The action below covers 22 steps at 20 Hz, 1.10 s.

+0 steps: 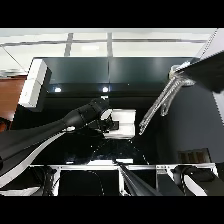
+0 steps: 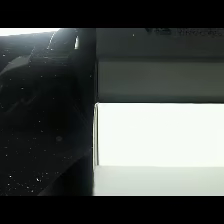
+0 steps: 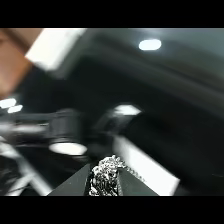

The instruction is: Fold the box and place the chain.

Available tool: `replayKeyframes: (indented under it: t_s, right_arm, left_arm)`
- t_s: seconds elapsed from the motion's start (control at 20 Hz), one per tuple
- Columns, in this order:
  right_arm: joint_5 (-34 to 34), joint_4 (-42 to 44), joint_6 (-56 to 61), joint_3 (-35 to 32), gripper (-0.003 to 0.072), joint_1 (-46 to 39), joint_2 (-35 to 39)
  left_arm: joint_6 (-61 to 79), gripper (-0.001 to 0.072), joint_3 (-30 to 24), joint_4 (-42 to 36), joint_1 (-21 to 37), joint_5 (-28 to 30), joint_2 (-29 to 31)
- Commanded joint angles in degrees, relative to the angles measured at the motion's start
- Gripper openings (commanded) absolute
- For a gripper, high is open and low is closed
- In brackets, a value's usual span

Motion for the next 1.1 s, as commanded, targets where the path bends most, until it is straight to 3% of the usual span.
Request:
replayKeyframes:
  t_s: [0.0, 0.25, 0.55, 0.85, 1.05]
  right_arm:
    - [-8.20, 5.64, -1.18, -6.16, 0.0011, 6.10, 0.15]
    - [-14.12, 2.67, -1.92, -11.47, 0.0011, 8.79, 0.02]
    - [-16.48, 2.58, -1.92, -25.90, 0.0011, 9.40, 0.02]
    - [-30.58, 2.67, 1.51, -43.17, 0.0012, 15.98, -0.04]
    - [-33.62, 2.69, 2.36, -45.38, 0.0012, 16.94, -0.09]
  left_arm:
    - [0.00, 0.0023, 0.02, 0.00, 0.00, -0.04, 0.02]
    - [0.00, 0.0023, 0.02, 0.00, 0.00, -0.07, 0.02]
    - [0.00, 0.0023, 0.02, 0.00, 0.02, -0.04, 0.02]
    - [0.00, 0.0023, 0.02, 0.00, 0.02, -0.04, 0.02]
    - [0.00, 0.0023, 0.02, 0.00, 0.02, -0.02, 0.02]
